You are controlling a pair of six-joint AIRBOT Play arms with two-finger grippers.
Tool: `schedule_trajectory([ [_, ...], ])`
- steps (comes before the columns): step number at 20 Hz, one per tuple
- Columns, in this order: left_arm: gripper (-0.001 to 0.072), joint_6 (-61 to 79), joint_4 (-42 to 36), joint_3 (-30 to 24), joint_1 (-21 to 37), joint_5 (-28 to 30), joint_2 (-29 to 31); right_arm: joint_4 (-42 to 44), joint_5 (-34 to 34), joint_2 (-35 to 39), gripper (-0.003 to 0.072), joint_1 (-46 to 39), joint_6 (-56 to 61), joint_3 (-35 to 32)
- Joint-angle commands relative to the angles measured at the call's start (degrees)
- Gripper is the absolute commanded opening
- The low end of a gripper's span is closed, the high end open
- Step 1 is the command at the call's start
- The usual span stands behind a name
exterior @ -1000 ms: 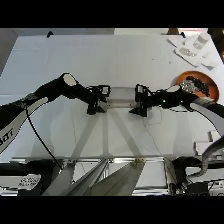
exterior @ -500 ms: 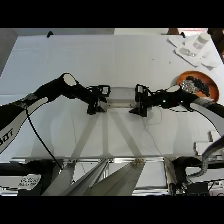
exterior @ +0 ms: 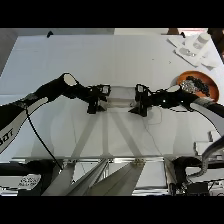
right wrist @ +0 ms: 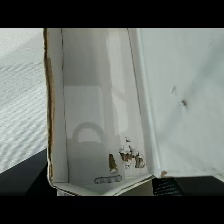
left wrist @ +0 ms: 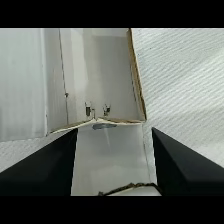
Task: Fold the box and place the chain.
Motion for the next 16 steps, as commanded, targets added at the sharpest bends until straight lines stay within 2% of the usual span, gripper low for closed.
schedule_trajectory([
  [1, 0.0127, 0.0, 0.07, -0.02, 0.0, 0.24, 0.0, -0.11, 0.15, -0.02, 0.0503, 0.0, -0.04, 0.04],
  [5, 0.0138, -0.42, 0.96, -0.02, 0.15, 0.22, 0.7, -0.11, 0.13, -0.02, 0.0503, 0.0, -0.04, 0.04],
  [7, 0.0168, -0.42, 1.22, -0.02, 0.87, 0.13, 1.57, -0.11, 0.15, -0.02, 0.0503, 0.0, -0.04, 0.04],
  [9, 0.0386, -0.46, 1.27, -0.02, 1.4, -0.17, 2.32, -0.11, 0.15, -0.02, 0.0503, 0.0, -0.04, 0.04],
  [10, 0.0439, -0.66, 1.25, -0.02, 1.55, -0.55, 2.56, -0.11, 0.15, -0.02, 0.0503, 0.0, -0.04, 0.04],
  [13, 0.0412, -0.63, 1.16, -0.02, 1.6, -1.11, 2.89, -0.11, 0.13, -0.02, 0.0503, 0.0, -0.04, 0.04],
  [14, 0.0348, -0.61, 1.14, -0.02, 1.57, -1.14, 2.93, -0.11, 0.13, -0.02, 0.0503, 0.0, -0.04, 0.02],
  [16, 0.0322, -0.63, 1.2, -0.02, 1.6, -1.16, 2.97, -0.13, 0.15, -0.02, 0.0503, 0.0, -0.04, 0.04],
])
